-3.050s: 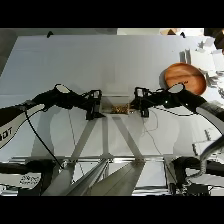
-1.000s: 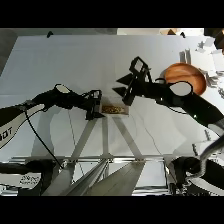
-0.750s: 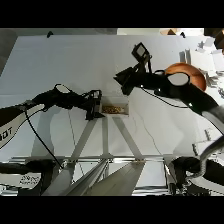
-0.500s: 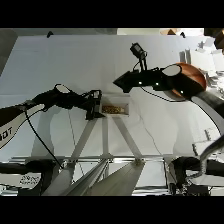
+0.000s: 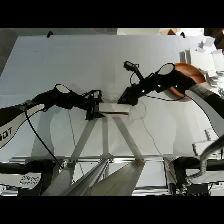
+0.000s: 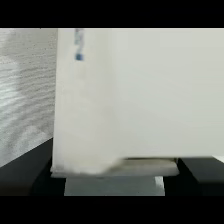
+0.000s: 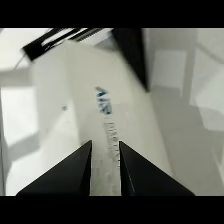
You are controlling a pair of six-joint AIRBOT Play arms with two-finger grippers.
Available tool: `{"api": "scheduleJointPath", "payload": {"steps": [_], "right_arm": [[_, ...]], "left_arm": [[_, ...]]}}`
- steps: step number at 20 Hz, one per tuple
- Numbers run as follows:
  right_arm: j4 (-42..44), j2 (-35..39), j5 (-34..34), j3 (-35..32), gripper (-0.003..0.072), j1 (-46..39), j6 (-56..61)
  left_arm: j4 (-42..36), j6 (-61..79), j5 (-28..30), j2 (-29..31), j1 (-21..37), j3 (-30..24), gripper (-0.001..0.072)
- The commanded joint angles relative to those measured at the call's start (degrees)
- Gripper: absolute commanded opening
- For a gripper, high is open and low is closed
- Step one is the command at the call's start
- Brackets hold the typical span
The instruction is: Fold the box and place the chain.
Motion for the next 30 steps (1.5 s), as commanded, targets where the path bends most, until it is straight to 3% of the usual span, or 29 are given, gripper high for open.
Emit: {"api": "scheduleJointPath", "payload": {"steps": [1, 5, 9, 16, 21, 23, 30], "right_arm": [[-7.45, 2.69, -0.66, 0.11, 0.0194, 2.8, -1.99], [-12.87, 5.92, -4.61, 0.02, 0.0197, 7.02, -2.19], [-12.98, 9.81, -9.07, -1.81, 0.0197, 10.29, -4.83], [-16.96, 10.34, -19.06, -6.51, 0.0197, 13.14, -6.45], [-20.76, 10.58, -20.17, -6.73, 0.0188, 13.73, -6.4], [-21.57, 10.91, -20.48, -6.73, 0.015, 13.75, -6.4], [-21.84, 12.52, -22.64, -7.39, 0.0151, 13.75, -6.12]], "left_arm": [[0.0, 0.02, 0.0, 0.0, -0.02, 0.02, 0.0276], [0.0, 0.02, 0.02, 0.0, -0.04, 0.02, 0.0276], [0.0, 0.02, 0.0, 0.0, -0.02, 0.02, 0.0276], [0.0, 0.02, 0.0, -0.02, -0.02, 0.02, 0.0276], [0.0, 0.0, 0.0, 0.0, -0.02, 0.02, 0.0276], [0.0, 0.02, 0.0, 0.0, -0.02, 0.02, 0.0276], [0.0, 0.0, 0.0, -0.02, -0.02, 0.02, 0.0276]]}}
